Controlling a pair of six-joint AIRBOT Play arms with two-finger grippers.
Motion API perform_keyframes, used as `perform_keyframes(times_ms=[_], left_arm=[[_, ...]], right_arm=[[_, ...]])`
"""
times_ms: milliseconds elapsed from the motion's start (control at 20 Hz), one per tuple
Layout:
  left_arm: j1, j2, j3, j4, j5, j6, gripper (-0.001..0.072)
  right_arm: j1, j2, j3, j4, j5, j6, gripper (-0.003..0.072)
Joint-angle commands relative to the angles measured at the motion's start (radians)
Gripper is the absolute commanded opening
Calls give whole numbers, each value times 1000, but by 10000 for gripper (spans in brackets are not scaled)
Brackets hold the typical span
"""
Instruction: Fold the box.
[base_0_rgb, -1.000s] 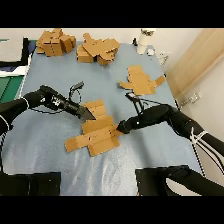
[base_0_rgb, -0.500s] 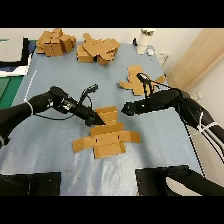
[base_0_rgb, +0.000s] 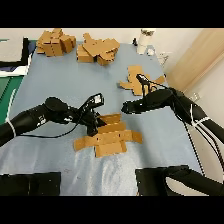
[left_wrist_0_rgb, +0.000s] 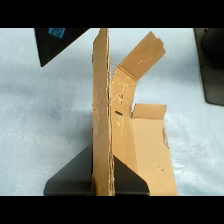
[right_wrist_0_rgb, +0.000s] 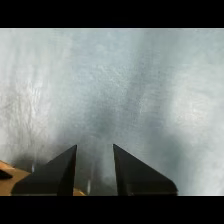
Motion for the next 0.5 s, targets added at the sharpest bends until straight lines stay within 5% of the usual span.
perform_keyframes(times_ms=[0,450], left_arm=[[-32,32,-19,49,140,47,8],[-101,5,-81,30,233,79,8]], right_arm=[[0,-8,1,-1,60,3,336],[0,-8,1,-27,162,4,336]])
